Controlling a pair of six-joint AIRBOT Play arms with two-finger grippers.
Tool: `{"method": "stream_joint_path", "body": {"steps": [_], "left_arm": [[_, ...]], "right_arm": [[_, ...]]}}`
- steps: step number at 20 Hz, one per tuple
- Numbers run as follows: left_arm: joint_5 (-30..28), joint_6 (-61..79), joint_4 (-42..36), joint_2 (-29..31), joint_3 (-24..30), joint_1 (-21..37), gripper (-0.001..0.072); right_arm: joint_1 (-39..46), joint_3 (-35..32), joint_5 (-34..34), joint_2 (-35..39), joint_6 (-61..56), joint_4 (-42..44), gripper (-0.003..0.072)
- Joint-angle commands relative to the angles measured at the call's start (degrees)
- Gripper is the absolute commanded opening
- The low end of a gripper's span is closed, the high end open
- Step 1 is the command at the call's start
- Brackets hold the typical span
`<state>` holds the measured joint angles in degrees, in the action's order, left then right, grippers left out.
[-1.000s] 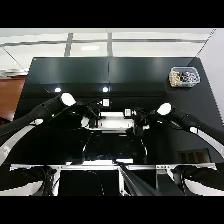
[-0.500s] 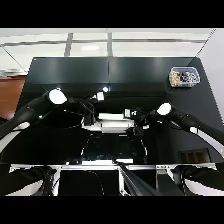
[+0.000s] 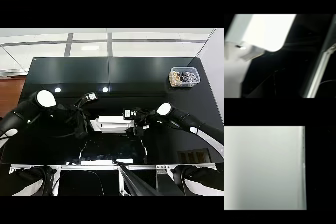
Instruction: Fold the box and place the chain.
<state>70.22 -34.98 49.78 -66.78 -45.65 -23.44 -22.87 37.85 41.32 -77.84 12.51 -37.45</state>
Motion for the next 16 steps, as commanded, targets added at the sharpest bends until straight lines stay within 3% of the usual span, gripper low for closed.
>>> {"method": "stream_joint_path", "body": {"steps": [1, 5, 7, 10, 16], "left_arm": [[-7.48, 0.44, -12.63, -1.11, 3.96, -3.04, 0.0025], [-33.83, 3.19, -24.59, -2.97, 4.5, -4.76, 0.0025], [-42.77, 3.3, -25.44, -3.96, 3.93, -4.74, 0.0025], [-43.65, 3.3, -20.79, -6.82, 2.38, -4.76, 0.0025], [-34.67, 3.28, -18.69, -14.01, 1.42, -4.76, 0.0025]], "right_arm": [[-0.02, -0.02, 0.0, -0.04, -0.04, -0.07, 0.0363], [-0.02, -0.02, 0.02, -0.04, -0.04, -0.07, 0.0362], [-0.02, -0.02, 0.02, -0.04, -0.04, -0.04, 0.0362], [-0.02, -0.02, 0.02, -0.04, -0.04, -0.04, 0.0362], [-0.02, -0.02, 0.02, -0.04, -0.07, -0.04, 0.0362]]}}
